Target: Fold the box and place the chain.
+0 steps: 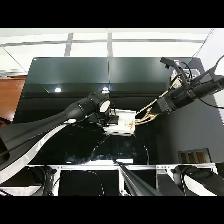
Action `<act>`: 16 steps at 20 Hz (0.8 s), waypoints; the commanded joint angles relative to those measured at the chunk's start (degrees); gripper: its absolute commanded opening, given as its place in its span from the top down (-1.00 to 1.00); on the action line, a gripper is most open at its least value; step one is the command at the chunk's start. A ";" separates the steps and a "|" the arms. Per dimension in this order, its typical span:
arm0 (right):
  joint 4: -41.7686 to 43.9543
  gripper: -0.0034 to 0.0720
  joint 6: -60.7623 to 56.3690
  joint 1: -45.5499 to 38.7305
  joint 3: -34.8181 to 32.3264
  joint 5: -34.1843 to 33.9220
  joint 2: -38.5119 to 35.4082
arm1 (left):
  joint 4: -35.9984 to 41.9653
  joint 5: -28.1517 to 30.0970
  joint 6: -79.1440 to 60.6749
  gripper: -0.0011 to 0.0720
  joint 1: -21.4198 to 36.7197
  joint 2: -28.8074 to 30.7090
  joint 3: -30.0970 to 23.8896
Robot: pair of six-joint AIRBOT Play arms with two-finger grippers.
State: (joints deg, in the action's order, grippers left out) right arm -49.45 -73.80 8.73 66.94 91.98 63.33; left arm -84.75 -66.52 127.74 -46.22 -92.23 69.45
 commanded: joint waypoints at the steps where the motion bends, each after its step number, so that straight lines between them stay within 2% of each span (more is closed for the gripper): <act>1: 7.41 0.87 2.40 1.49 -2.56 -3.82 0.04 | -0.02 -0.04 0.00 0.89 0.02 0.02 0.00; 4: 11.91 0.87 2.23 5.46 -5.46 -14.03 0.20 | -0.02 -0.04 0.00 0.89 0.02 0.02 0.00; 6: 11.32 0.87 2.23 8.74 -6.71 -19.04 0.85 | -0.02 -0.04 0.00 0.89 0.02 0.02 0.00; 12: 9.46 0.87 1.42 13.31 -17.53 -30.71 3.41 | -0.02 0.00 0.00 0.89 0.02 0.02 0.00; 15: 6.23 0.84 -2.05 12.79 -19.32 -32.83 3.72 | -0.02 0.00 0.00 0.89 0.02 0.02 0.00; 16: 6.12 0.25 -2.12 11.96 -19.19 -32.26 3.65 | -0.04 0.00 0.00 0.89 0.02 0.02 0.00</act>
State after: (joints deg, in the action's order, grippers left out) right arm -41.21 -73.97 21.04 49.52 62.59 66.65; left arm -84.77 -66.59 127.76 -46.22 -92.23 69.45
